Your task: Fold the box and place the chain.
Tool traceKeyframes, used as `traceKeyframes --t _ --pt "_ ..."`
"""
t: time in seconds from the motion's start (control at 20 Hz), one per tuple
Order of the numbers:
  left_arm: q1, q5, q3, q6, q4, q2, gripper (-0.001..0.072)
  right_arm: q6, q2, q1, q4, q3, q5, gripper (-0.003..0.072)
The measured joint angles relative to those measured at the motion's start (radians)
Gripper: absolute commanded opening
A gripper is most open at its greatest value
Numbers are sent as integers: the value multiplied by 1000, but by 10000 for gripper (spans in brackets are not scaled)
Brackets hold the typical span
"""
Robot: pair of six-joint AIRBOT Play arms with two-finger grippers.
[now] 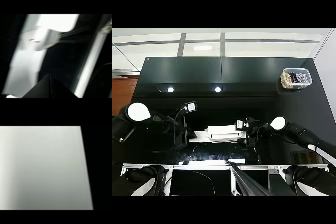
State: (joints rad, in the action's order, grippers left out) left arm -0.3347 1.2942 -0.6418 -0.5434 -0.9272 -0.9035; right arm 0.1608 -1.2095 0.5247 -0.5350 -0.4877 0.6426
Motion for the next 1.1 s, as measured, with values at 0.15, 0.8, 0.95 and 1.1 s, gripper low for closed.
traceKeyframes --t 0.15,0.8,0.95,1.1 --pt "-64 -74 59 -53 144 14 29 0 0 0 0 0 0 474" --pt "-221 -797 153 -11 359 -95 31 0 0 0 0 0 0 474" --pt "-224 -839 154 11 363 -162 31 0 0 0 0 0 0 474" --pt "-224 -858 154 21 363 -204 31 0 0 0 0 0 0 474"
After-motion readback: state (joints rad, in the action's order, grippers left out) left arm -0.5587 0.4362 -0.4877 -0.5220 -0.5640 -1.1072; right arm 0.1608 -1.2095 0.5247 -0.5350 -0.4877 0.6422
